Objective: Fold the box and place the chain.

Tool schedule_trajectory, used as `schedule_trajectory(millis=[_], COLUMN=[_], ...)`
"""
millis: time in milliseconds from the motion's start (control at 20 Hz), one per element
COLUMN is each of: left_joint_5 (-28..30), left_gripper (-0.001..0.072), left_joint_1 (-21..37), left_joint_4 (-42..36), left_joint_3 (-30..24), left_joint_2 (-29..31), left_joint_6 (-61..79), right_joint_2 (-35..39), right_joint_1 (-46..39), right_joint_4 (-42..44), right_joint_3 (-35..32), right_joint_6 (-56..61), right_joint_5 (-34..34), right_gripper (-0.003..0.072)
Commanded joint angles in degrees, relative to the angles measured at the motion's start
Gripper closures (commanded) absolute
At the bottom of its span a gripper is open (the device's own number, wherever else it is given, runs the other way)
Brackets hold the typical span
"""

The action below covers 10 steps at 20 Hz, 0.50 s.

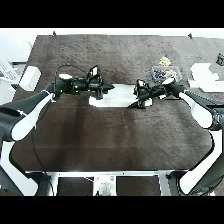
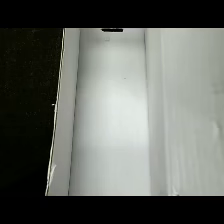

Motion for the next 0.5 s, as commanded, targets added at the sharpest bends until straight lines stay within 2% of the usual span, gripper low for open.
schedule_trajectory(millis=[0,450], left_joint_5=[3.28,5.22], left_gripper=[0.069,0.0691], left_joint_1=[-0.02,-0.02], left_joint_4=[-0.17,-0.24], left_joint_3=[0.33,0.35], left_joint_2=[-0.31,-3.06], left_joint_6=[-0.74,-1.75], right_joint_2=[-0.02,-0.02], right_joint_1=[0.02,0.02], right_joint_4=[0.0,0.02], right_joint_3=[0.0,0.0], right_joint_6=[0.0,-0.02], right_joint_5=[0.02,0.0], right_gripper=[0.0095,0.0095])
